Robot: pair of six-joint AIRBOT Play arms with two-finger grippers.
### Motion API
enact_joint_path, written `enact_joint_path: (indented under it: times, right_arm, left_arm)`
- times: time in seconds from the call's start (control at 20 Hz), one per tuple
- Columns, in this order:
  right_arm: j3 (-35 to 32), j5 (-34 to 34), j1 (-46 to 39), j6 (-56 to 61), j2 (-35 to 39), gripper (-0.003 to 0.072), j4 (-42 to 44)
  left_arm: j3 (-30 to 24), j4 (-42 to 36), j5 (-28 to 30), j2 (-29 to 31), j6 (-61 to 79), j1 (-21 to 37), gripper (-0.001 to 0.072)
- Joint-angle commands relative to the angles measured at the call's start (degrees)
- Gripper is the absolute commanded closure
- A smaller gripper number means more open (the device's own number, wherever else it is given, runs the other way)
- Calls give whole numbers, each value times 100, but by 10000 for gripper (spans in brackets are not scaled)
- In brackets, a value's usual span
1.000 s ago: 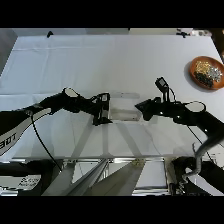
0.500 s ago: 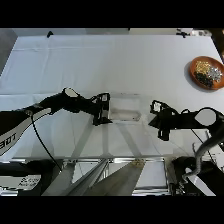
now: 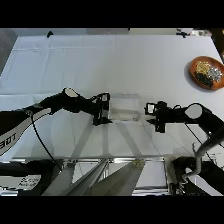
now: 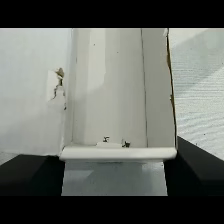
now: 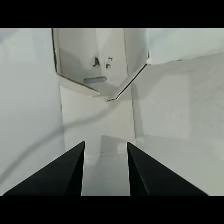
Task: Fold the box and place the chain.
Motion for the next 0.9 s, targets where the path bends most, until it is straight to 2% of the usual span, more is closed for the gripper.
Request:
enact_joint_path:
  times: [0.0,0.45,0.65,0.85]
  right_arm:
    - [2,-299,2,-540,-459,392,660]
    - [2,-219,4,-1488,-686,401,1742]
    - [2,-63,114,-1661,-826,453,1751]
    - [2,-345,643,-1679,-1128,471,1755]
  left_arm:
    - [-2,0,0,0,0,4,365]
    - [-2,0,0,0,2,7,365]
    - [-2,0,0,0,0,7,365]
    - [-2,0,0,0,2,7,365]
